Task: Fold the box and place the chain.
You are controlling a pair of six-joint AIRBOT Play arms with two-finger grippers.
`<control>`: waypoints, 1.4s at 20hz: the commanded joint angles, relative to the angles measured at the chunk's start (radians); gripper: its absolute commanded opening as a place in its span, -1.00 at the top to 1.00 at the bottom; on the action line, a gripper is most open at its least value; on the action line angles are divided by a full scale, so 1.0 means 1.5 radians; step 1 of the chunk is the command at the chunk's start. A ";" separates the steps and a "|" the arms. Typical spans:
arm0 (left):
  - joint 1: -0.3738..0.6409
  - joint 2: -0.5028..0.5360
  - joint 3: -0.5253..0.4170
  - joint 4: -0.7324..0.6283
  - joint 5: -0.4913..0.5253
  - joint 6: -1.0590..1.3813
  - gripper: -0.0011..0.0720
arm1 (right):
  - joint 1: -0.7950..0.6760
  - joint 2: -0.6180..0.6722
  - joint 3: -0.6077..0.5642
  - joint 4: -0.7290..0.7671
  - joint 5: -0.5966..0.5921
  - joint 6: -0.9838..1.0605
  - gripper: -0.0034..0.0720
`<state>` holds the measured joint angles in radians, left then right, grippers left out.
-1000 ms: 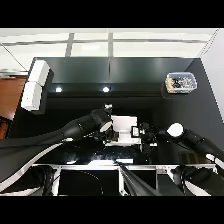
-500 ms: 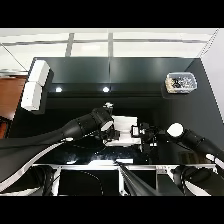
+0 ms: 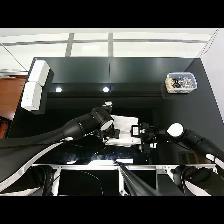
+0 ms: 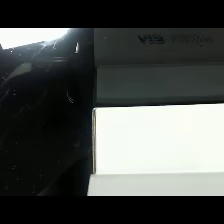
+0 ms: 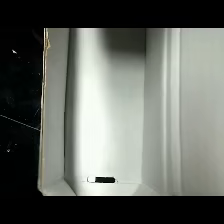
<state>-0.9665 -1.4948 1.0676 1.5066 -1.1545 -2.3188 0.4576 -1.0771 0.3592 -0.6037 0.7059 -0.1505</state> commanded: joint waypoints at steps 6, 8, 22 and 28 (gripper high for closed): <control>0.001 0.008 0.000 0.040 0.000 -0.063 0.90 | -0.002 0.054 0.041 -0.140 0.117 0.180 -0.77; 0.006 0.007 0.000 0.044 0.000 -0.063 0.90 | -0.002 0.077 0.057 -0.204 0.149 0.193 -0.77; 0.005 0.001 0.000 0.032 0.029 -0.080 0.90 | 0.001 0.071 0.056 -0.181 0.050 0.142 -0.76; 0.005 0.001 0.000 0.032 0.031 -0.080 0.90 | 0.030 0.058 0.054 -0.114 0.043 0.160 0.37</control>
<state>-0.9585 -1.4937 1.0676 1.5543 -1.1114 -2.4386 0.4862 -0.9810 0.4423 -0.8364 0.7803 0.0731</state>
